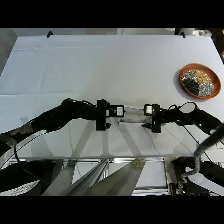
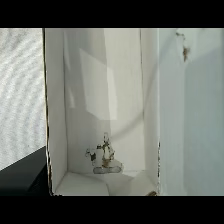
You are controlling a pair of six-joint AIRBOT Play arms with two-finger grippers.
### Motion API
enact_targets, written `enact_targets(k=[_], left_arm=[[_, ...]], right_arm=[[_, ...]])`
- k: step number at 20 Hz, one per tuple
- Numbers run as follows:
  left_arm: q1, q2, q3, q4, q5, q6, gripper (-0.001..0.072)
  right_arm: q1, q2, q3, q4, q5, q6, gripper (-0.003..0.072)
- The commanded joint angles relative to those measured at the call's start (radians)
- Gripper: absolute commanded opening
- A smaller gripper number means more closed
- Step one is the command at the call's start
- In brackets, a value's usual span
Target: Fold the box and place the chain.
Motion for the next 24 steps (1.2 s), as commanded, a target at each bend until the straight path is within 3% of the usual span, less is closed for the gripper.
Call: enact_targets(k=[1, 4, 21, 24], left_arm=[[0.003, -0.041, -0.004, -0.118, -0.066, 0.089, 0.0702], [0.003, -0.045, 0.003, -0.171, -0.117, 0.089, 0.0702], [-0.056, -0.075, 0.025, -0.164, -0.087, 0.089, 0.0701], [-0.056, -0.074, 0.025, -0.14, -0.045, 0.089, 0.0701]], right_arm=[[0.0, 0.001, 0.001, 0.0, 0.0, 0.0, 0.0437], [0.0, 0.001, 0.001, 0.0, 0.0, 0.0, 0.0437], [0.0, 0.001, 0.001, 0.0, 0.0, 0.0, 0.0437], [0.0, 0.001, 0.001, 0.0, 0.0, 0.0, 0.0437]])
